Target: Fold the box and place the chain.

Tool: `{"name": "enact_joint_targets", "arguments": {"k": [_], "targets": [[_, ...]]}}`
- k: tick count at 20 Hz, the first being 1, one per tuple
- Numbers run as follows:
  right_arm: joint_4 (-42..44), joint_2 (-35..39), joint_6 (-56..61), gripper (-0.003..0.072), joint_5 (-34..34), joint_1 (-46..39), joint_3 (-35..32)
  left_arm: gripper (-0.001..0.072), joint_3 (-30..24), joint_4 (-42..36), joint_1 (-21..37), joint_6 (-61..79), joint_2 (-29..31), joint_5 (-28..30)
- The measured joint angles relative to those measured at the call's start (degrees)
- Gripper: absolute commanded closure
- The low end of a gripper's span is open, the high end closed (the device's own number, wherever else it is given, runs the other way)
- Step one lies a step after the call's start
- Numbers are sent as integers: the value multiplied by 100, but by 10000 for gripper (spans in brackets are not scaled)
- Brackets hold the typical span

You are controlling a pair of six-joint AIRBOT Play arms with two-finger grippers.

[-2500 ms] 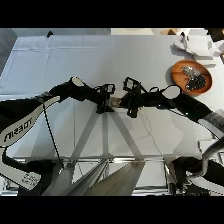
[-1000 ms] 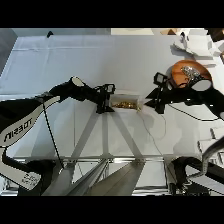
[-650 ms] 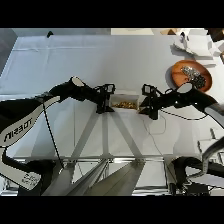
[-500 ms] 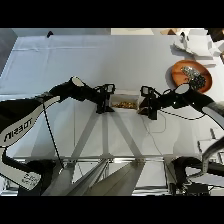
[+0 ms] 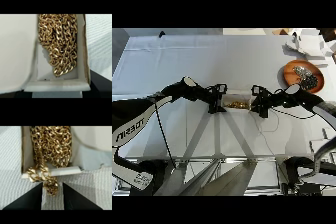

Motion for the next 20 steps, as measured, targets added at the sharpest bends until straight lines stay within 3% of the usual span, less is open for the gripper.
{"name": "enact_joint_targets", "arguments": {"k": [10, 13, 20], "targets": [[289, -7, -9, 449, -96, 0, 0, 522, 0, 0, 0, 0, 0, 0], [306, -33, -17, 676, -101, 0, 0, 522, 0, 0, 0, 2, 0, 0], [271, -59, 186, 678, -59, 0, 0, 522, 0, 2, 0, 2, 0, -2]]}}
